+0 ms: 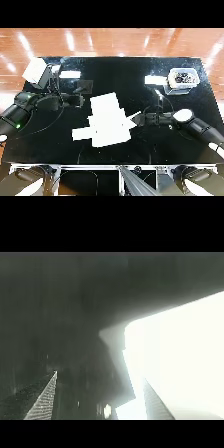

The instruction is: Fold the box and place the chain.

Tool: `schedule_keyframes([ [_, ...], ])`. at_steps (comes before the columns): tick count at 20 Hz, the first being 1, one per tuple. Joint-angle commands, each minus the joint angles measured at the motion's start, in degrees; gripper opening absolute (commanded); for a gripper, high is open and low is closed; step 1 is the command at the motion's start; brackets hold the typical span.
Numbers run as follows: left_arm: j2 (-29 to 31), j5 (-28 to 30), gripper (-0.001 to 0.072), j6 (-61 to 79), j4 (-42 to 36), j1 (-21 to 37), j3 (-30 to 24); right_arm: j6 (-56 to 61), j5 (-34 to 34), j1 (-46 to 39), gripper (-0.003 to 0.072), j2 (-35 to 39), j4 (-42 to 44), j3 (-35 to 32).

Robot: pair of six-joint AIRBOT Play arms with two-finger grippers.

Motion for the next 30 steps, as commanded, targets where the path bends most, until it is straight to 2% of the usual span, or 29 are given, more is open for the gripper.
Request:
schedule_keyframes([
  [1,0.0,11.6,0.0617,1.0,-1.9,1.4,1.0,-0.1,-6.5,4.6,0.0031,0.7,-0.3,-3.0],
  [3,0.0,14.0,0.0616,3.2,-5.8,3.9,1.0,-0.5,-9.8,6.4,0.0031,0.8,-1.4,-3.6],
  [8,-0.6,20.3,0.0617,16.7,-21.2,11.5,0.9,-0.6,-18.3,13.1,0.0030,4.6,-5.6,-4.9],
  [10,-1.9,23.0,0.0617,22.5,-24.0,13.2,0.9,0.5,-18.8,13.4,0.0030,7.6,-5.6,-6.6],
  [12,-4.7,24.0,0.0617,27.7,-25.9,13.3,0.9,0.9,-18.7,13.4,0.0030,11.0,-5.6,-8.4],
  [15,-10.9,23.5,0.0617,35.4,-33.1,13.3,0.9,1.0,-17.0,13.4,0.0030,15.7,-5.6,-9.7],
  [18,-17.4,23.5,0.0617,44.7,-40.9,13.3,0.9,2.3,-15.6,13.4,0.0030,16.5,-5.6,-9.7],
  [20,-20.5,23.1,0.0617,47.8,-41.6,13.3,0.9,2.7,-15.5,13.4,0.0031,16.5,-5.6,-9.7],
  [25,-23.4,24.1,0.0616,60.5,-45.5,12.2,0.9,3.3,-15.5,13.4,0.0030,16.5,-5.5,-9.7],
  [27,-24.4,27.5,0.0611,65.6,-47.7,11.7,0.9,3.3,-15.5,13.4,0.0030,16.5,-5.5,-9.7],
  [29,-25.6,31.6,0.0496,67.8,-48.8,11.6,0.9,3.5,-15.5,13.4,0.0030,16.5,-5.5,-9.8],
  [30,-25.9,33.0,0.0496,68.4,-48.8,11.6,0.7,3.9,-15.5,13.4,0.0030,16.5,-5.6,-9.8],
])
